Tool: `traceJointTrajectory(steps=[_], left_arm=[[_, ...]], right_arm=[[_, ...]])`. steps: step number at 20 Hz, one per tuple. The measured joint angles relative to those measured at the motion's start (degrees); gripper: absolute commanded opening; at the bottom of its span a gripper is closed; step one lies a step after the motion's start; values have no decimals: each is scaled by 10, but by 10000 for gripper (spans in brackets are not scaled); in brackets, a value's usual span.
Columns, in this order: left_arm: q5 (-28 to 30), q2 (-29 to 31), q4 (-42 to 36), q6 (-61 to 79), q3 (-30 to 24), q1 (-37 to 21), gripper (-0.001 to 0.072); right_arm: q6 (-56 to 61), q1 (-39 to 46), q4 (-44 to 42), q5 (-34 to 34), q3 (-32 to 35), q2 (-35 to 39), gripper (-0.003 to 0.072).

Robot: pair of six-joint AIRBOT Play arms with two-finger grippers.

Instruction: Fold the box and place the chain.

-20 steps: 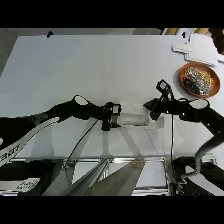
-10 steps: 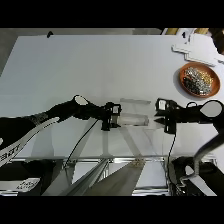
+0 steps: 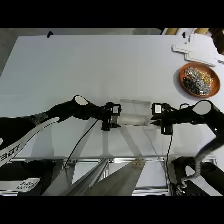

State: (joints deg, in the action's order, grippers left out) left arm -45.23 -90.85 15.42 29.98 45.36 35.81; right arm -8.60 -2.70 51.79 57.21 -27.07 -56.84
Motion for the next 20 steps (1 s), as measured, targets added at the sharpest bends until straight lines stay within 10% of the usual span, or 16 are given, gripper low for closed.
traceJointTrajectory(steps=[7,14,20], left_arm=[[0,0,1,0,0,0,149],[1,0,0,0,0,0,149],[-2,0,-4,0,0,0,149]], right_arm=[[-31,-57,-43,-38,2,-46,50],[-35,-89,-97,-79,2,-59,339],[81,-92,0,-70,4,-11,336]])
